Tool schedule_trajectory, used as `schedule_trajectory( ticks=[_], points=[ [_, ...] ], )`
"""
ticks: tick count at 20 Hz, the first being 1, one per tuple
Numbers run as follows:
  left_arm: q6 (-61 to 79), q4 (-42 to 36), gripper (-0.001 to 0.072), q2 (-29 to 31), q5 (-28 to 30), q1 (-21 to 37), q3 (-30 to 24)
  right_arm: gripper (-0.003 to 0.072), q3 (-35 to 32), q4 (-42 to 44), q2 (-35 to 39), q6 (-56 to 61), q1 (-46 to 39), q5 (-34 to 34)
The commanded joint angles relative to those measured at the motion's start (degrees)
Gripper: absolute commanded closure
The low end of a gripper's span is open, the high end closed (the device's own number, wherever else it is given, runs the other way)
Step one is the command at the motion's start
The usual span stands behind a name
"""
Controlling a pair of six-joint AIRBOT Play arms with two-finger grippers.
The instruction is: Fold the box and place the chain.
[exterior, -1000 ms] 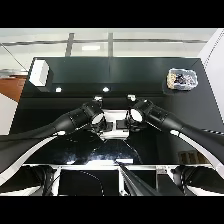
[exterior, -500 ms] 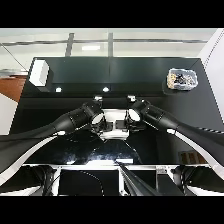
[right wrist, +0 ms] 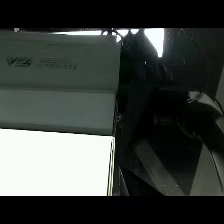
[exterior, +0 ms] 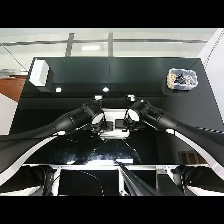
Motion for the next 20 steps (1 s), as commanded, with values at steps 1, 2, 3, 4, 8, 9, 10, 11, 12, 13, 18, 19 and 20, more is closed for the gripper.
schedule_trajectory(
  ticks=[1,2,3,4,8,9,10,11,12,13,18,19,20],
  points=[
    [0.0,0.0,0.0681,0.0,0.0,0.0,0.0,0.0450,0.1,-0.8,0.0,-0.2,0.0,1.1],
    [0.0,0.0,0.0681,0.0,0.0,0.0,0.0,0.0449,0.1,-1.1,0.0,-0.3,0.0,1.4],
    [0.0,0.0,0.0681,0.0,0.0,0.0,0.0,0.0450,0.1,-1.1,0.0,-0.5,0.0,1.4],
    [0.0,0.0,0.0680,0.0,0.0,0.0,0.0,0.0450,0.1,-1.0,0.0,-0.5,0.0,1.4],
    [0.0,0.0,0.0681,0.0,0.0,0.0,0.0,0.0450,0.1,-0.8,-0.8,-0.8,0.0,1.4],
    [0.0,0.0,0.0681,0.0,0.0,0.0,0.0,0.0450,0.1,-0.8,-1.0,-0.8,0.1,1.4],
    [0.0,0.0,0.0681,0.0,0.0,0.0,0.0,0.0450,0.1,-0.8,-1.1,-0.8,0.1,1.4],
    [0.0,0.0,0.0681,0.0,0.0,0.0,0.0,0.0450,0.1,-0.8,-1.1,-0.8,0.1,1.4],
    [0.0,0.0,0.0681,0.0,0.0,0.0,0.0,0.0449,0.1,-0.8,-1.1,-0.8,0.1,1.4],
    [0.0,0.0,0.0681,0.0,0.0,0.0,0.0,0.0450,0.1,-0.8,-1.1,-0.8,0.1,1.4],
    [0.0,0.0,0.0681,0.0,0.0,0.0,0.0,0.0449,0.2,-0.8,-1.1,-0.8,0.1,2.6],
    [0.0,0.0,0.0680,0.0,0.0,0.0,0.0,0.0450,0.3,-0.8,-1.1,-0.9,0.1,2.8],
    [0.0,0.0,0.0681,0.0,0.0,0.0,0.0,0.0449,0.5,-0.8,-1.1,-1.1,0.1,3.1]
  ],
)
